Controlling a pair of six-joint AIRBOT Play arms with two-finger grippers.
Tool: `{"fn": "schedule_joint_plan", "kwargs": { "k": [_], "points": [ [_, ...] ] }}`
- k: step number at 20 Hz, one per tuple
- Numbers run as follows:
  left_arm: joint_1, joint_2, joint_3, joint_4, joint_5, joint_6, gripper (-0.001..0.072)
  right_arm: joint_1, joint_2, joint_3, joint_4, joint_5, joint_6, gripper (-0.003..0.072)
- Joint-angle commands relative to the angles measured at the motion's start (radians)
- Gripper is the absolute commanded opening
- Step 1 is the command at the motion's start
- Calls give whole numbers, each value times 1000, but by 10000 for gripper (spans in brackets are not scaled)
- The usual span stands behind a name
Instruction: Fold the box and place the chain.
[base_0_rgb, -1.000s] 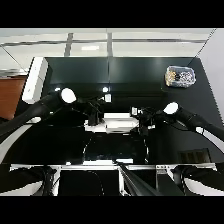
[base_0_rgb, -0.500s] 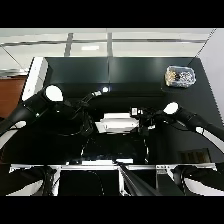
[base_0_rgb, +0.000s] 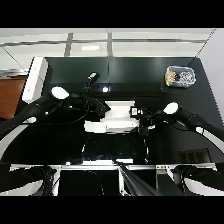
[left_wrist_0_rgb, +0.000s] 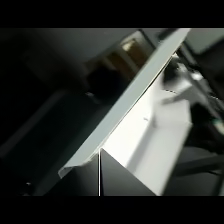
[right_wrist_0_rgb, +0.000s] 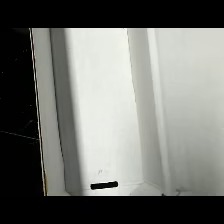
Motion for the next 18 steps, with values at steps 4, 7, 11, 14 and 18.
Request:
{"fn": "schedule_joint_plan", "kwargs": {
  "k": [4, 7, 11, 14, 18],
  "points": [
    [-2, -121, 4, 67, -37, 9, 25, 1, 0, 0, 0, -2, 0, 136],
    [21, -81, 20, 89, -9, 11, 25, 1, 0, 0, 0, -2, 0, 136],
    [99, 97, 36, 241, -83, -100, 23, 1, 0, 0, 0, -2, 0, 136],
    [134, 250, -40, 282, -122, -45, 25, 1, 0, 0, 0, -2, 0, 136],
    [121, 277, -157, 282, -238, 397, 94, 1, 0, 0, 0, -2, 0, 136]
  ]
}}
